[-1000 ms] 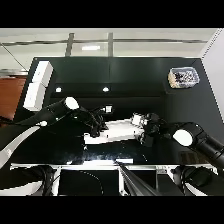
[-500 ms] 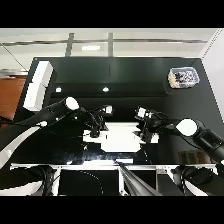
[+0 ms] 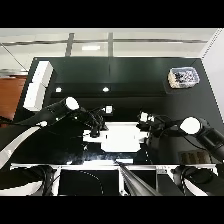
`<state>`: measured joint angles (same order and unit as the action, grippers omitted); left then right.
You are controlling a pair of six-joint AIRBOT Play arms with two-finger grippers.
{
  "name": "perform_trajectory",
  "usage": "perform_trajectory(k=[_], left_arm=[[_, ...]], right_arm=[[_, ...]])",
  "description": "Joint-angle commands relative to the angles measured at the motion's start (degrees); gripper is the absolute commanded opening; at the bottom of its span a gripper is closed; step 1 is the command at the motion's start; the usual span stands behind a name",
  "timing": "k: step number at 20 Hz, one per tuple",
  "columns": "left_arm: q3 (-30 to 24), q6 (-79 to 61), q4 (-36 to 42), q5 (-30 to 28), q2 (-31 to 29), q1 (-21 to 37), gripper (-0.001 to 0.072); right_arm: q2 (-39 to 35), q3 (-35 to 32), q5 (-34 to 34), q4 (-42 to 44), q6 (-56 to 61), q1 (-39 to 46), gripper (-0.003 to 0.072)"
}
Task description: Fold the box and place the chain.
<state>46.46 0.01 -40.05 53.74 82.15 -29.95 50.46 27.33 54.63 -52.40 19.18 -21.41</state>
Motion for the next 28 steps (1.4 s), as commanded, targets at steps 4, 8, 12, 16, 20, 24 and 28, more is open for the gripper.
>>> perform_trajectory(k=[4, 8, 12, 16, 20, 24, 28], left_arm=[[-0.02, 0.31, -0.5, -2.34, -1.07, -0.02, 0.0024], [-0.04, 0.15, -4.7, -2.84, -1.07, -1.75, 0.0024], [-0.68, 0.11, -4.72, -4.81, -1.07, -2.1, 0.0024], [-1.95, -0.07, -4.44, -6.05, -1.77, -2.1, 0.0024], [-1.95, -0.04, -4.24, -5.99, -1.77, -2.1, 0.0025], [-1.95, -0.02, -4.22, -5.97, -1.77, -2.1, 0.0025], [-1.95, -0.02, -4.22, -5.97, -1.77, -2.1, 0.0026]], right_arm=[[-0.48, -5.35, 4.22, -1.22, -0.76, -3.41, 0.0702], [-0.46, -6.54, 0.2, -1.16, -2.32, -4.2, 0.0702], [-0.42, -6.64, -0.09, 1.57, -4.24, -4.44, 0.0702], [-0.42, -6.64, -2.23, 5.25, -8.74, -4.46, 0.0702], [-0.42, -6.64, -6.05, 7.04, -10.45, -8.85, 0.0702], [0.42, -6.64, -13.6, 7.61, -10.19, -13.0, 0.0702], [0.9, -6.64, -13.94, 7.58, -10.19, -13.16, 0.0702]])
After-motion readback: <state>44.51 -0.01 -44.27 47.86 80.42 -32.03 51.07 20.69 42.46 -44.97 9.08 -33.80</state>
